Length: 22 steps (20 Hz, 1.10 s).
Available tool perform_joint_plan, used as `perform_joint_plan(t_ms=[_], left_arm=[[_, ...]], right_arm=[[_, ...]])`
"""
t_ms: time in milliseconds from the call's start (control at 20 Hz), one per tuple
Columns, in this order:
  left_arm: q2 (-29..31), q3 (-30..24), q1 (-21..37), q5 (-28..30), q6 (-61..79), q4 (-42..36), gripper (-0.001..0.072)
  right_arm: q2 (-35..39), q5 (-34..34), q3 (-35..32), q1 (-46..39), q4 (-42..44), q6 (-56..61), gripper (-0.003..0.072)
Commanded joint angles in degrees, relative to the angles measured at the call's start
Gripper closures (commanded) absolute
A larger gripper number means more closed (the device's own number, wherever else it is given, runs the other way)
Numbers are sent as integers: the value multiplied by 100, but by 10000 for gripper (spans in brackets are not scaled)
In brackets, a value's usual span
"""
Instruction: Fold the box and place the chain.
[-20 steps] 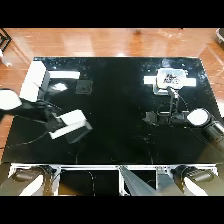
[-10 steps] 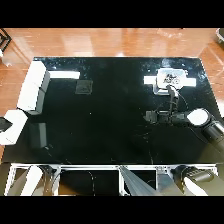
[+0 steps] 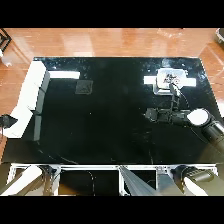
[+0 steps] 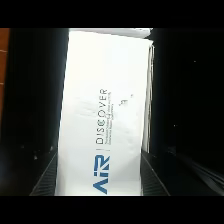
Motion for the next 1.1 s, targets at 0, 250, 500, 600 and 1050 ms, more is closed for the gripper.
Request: perform_joint_plan(t_ms=[0,250,500,600,1050], left_arm=[[-433,-2,-153,684,164,-22,89],[-428,614,-695,811,70,-151,75],[-98,1606,-1858,654,-898,-968,274],[55,2041,-2603,415,-1187,-973,683],[1729,-238,-5436,1408,-4264,341,684]], right_arm=[[2,-44,-2,2,66,42,657],[2,-127,7,2,66,164,658],[2,17,1097,-157,-852,321,658],[2,960,2033,-249,-2151,892,658],[2004,1681,376,750,-6341,4205,657]])
